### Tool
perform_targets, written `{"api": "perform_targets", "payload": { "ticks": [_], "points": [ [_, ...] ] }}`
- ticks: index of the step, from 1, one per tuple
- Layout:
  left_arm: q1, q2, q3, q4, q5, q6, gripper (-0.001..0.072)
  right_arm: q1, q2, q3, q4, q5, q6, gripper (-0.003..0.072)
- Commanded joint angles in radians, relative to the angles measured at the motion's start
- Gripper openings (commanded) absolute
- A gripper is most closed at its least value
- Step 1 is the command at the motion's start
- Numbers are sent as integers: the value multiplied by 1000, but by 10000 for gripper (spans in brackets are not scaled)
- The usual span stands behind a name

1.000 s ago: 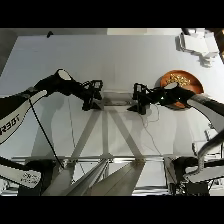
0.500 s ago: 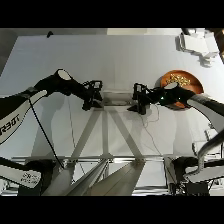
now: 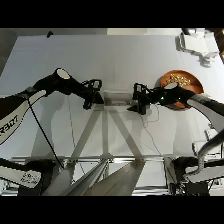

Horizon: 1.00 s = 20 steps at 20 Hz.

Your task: Fold the box and place the chain.

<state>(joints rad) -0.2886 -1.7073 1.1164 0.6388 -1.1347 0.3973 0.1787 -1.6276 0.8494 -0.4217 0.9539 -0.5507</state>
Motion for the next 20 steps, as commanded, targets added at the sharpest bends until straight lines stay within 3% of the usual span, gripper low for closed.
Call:
{"api": "perform_targets", "payload": {
  "ticks": [1, 6, 8, 12, 13, 14, 16, 20],
  "points": [
    [-2, 1, 1, -63, -3, 3, 32, 1, 0, 0, 0, 0, 0, 395],
    [-17, -15, 1, -74, -3, -2, 54, 1, 0, 0, 0, 0, 0, 395],
    [-24, -24, 1, -74, -2, -5, 294, 1, 0, 0, 0, 0, 0, 395],
    [-23, -24, 1, -69, -2, -68, 375, 1, 0, 0, 0, 0, 0, 395],
    [-22, -24, 1, -68, -3, -84, 373, 1, 0, 0, 0, 0, 0, 395],
    [-22, -24, 1, -67, -5, -109, 311, 1, 0, 0, 0, 0, 0, 395],
    [-22, -20, 1, -57, -20, -136, 27, 1, 0, 0, 0, 0, 0, 395],
    [-22, 18, 1, -2, -46, -138, 8, 1, 0, 0, 0, 0, 0, 395]
  ]
}}
